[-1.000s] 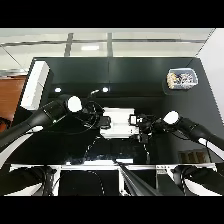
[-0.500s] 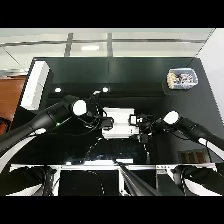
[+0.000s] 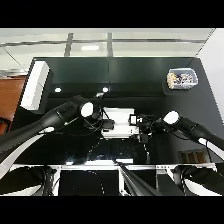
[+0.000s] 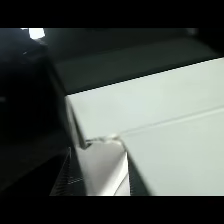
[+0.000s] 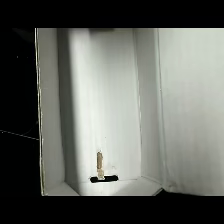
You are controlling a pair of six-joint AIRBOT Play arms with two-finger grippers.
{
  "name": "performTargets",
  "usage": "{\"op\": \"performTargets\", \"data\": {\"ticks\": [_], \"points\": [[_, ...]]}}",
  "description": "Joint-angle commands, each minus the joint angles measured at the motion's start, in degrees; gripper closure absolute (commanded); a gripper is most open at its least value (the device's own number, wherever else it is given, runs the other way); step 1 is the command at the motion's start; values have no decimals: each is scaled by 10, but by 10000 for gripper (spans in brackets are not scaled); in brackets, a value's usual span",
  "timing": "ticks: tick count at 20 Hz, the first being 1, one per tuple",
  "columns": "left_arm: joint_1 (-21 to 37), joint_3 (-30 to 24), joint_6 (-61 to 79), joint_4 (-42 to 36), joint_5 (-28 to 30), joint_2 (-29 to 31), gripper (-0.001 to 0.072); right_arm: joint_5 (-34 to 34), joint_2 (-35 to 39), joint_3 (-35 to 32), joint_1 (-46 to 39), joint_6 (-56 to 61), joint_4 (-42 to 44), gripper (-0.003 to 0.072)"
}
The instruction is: Fold the box and place the chain.
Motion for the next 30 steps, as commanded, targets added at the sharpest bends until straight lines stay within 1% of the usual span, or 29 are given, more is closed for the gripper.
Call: {"op": "performTargets", "data": {"ticks": [1, 3, 5, 8, 12, 14, 16, 17, 18, 19, 21, 24, 25, 26, 27, 28, 30], "points": [[-23, 38, -24, 73, -60, -29, 300, 2, 0, 0, 0, 0, 2, 456], [-31, 64, -41, 95, -84, -50, 299, 6, 0, 0, 0, 0, 2, 457], [-31, 76, -63, 90, -80, -67, 299, 6, 0, 0, 0, 0, 2, 456], [-41, 78, -122, 93, -81, -77, 299, 6, 0, 0, 0, 0, 2, 456], [-57, 78, -157, 94, -70, -79, 300, 11, 0, 0, 0, 0, 1, 456], [-57, 78, -193, 113, -72, -79, 301, 17, 0, 0, 0, 0, 1, 456], [-57, 78, -204, 110, -71, -79, 303, 19, 0, 0, 0, 0, 1, 456], [-56, 78, -209, 107, -71, -79, 336, 19, 0, 0, 0, 0, 1, 456], [-57, 78, -210, 108, -71, -79, 460, 19, 0, 0, 0, 0, 1, 456], [-57, 78, -210, 107, -69, -79, 549, 19, 0, 0, 0, 0, 1, 456], [-57, 78, -209, 104, -66, -81, 681, 19, 0, 0, 0, 0, 1, 456], [-56, 78, -203, 104, -66, -81, 680, 19, 0, 0, 0, 0, 1, 456], [-56, 78, -203, 104, -70, -81, 652, 19, 0, 0, 0, 0, 1, 456], [-56, 78, -203, 104, -72, -81, 469, 19, 0, 0, 0, 0, 1, 456], [-56, 78, -203, 104, -75, -81, 260, 19, 0, 0, 0, 0, 1, 456], [-55, 78, -203, 104, -80, -81, 237, 19, 0, 0, 0, 0, 1, 456], [-51, 78, -203, 106, -88, -83, 237, 19, 0, 0, 0, 0, 1, 456]]}}
